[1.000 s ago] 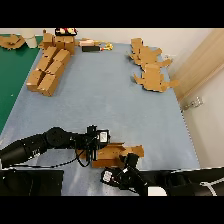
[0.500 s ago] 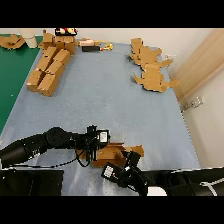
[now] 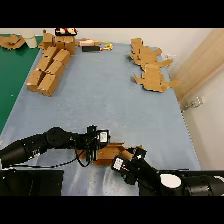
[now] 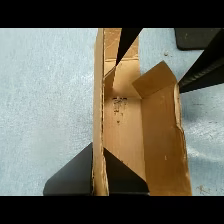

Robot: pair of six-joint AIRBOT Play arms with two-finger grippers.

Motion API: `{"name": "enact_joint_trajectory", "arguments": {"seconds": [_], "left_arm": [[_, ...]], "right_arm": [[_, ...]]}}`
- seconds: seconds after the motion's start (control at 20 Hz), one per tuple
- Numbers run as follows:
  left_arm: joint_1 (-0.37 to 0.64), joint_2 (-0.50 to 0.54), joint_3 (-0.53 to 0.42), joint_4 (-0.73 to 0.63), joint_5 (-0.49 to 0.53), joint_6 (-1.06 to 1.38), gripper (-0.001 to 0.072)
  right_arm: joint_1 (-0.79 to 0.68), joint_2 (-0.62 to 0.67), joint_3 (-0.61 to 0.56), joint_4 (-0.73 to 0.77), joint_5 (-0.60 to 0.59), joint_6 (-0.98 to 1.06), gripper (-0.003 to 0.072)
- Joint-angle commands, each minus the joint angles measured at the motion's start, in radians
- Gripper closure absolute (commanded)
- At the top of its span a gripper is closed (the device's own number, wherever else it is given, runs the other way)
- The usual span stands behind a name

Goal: Fold the box.

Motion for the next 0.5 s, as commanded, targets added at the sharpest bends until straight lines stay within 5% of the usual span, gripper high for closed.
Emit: {"name": "enact_joint_trajectory", "arguments": {"seconds": [0.0, 0.45], "left_arm": [[0.000, -0.001, 0.000, 0.000, 0.000, 0.000, 0.0698], [0.000, -0.001, 0.000, 0.000, 0.000, 0.000, 0.0698]], "right_arm": [[-0.095, 0.052, -0.042, 0.033, 0.135, -0.187, -0.0032], [-0.315, 0.070, -0.045, 0.169, 0.256, -0.439, -0.0032]]}}
